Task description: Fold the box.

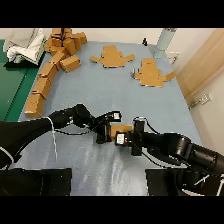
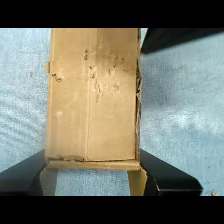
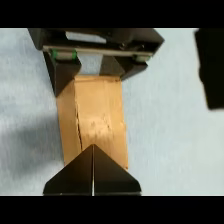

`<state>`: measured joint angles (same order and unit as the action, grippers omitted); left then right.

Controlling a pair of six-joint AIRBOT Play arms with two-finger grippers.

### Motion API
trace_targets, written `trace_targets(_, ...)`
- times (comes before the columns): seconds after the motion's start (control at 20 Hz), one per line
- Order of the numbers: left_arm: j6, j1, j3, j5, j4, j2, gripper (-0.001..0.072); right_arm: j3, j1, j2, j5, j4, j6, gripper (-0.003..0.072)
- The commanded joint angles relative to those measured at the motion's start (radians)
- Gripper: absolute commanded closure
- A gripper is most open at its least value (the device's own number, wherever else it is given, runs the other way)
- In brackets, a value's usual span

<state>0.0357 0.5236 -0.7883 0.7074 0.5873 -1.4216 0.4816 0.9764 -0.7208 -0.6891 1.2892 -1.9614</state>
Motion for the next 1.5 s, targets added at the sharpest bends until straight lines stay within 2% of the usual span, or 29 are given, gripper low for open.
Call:
trace_targets(0.0,0.0,0.0,-0.001,0.0,0.0,0.0,0.0264,-0.005,-0.001,0.055,-0.138,-0.029,0.036,0.0681)
trace_targets(0.3,0.0,0.0,-0.001,0.0,0.0,0.0,0.0264,-0.049,-0.001,0.053,-0.128,-0.033,0.059,0.0681)
trace_targets(0.5,0.0,0.0,-0.001,0.0,0.0,0.0,0.0265,-0.05,-0.001,0.053,-0.101,-0.085,0.078,0.0681)
trace_targets(0.95,0.0,0.0,-0.001,0.0,0.0,0.0,0.0264,-0.053,-0.001,0.015,-0.052,-0.089,0.08,0.0681)
trace_targets(1.45,0.0,0.0,-0.001,0.0,0.0,0.0,0.0265,-0.053,-0.001,0.013,-0.056,-0.089,0.088,0.0681)
